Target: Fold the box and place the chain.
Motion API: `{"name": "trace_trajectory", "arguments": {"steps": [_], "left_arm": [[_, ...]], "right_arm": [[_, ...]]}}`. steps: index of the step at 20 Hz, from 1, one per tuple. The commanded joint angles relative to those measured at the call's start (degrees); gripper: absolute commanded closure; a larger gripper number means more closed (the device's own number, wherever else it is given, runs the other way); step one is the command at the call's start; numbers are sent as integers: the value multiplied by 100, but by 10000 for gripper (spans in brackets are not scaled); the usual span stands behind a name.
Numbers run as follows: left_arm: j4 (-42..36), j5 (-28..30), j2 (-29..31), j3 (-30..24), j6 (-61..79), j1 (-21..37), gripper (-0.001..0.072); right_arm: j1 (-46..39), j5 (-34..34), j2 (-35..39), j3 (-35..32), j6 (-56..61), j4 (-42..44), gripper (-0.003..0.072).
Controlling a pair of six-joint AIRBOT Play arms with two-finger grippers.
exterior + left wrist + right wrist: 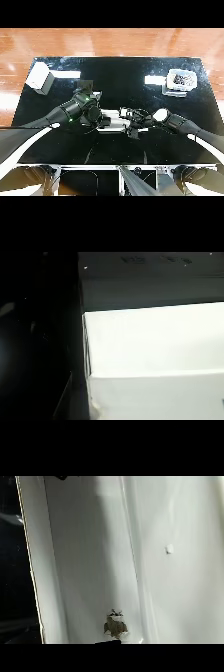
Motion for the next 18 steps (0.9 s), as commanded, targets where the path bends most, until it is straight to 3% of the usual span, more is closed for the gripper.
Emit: {"name": "trace_trajectory", "arguments": {"steps": [1,5,6,7,8,14,15,18], "left_arm": [[92,-212,-11,9,-2,28,311],[46,-286,-98,9,-2,28,363],[13,-289,-103,9,0,26,432],[9,-286,-103,9,2,17,609],[4,-289,-103,9,28,17,680],[-103,-280,-101,22,42,17,688],[-103,-267,-101,24,39,17,688],[-103,-249,-98,26,39,17,689]], "right_arm": [[2,2,0,0,-2,-2,148],[2,4,0,0,-4,-2,148],[2,2,0,0,-4,-2,148],[2,4,0,0,-4,-2,148],[2,4,0,0,-4,-2,148],[0,138,7,2,219,-9,121],[-7,216,31,2,426,-87,24],[-17,358,260,2,1196,-914,0]]}}
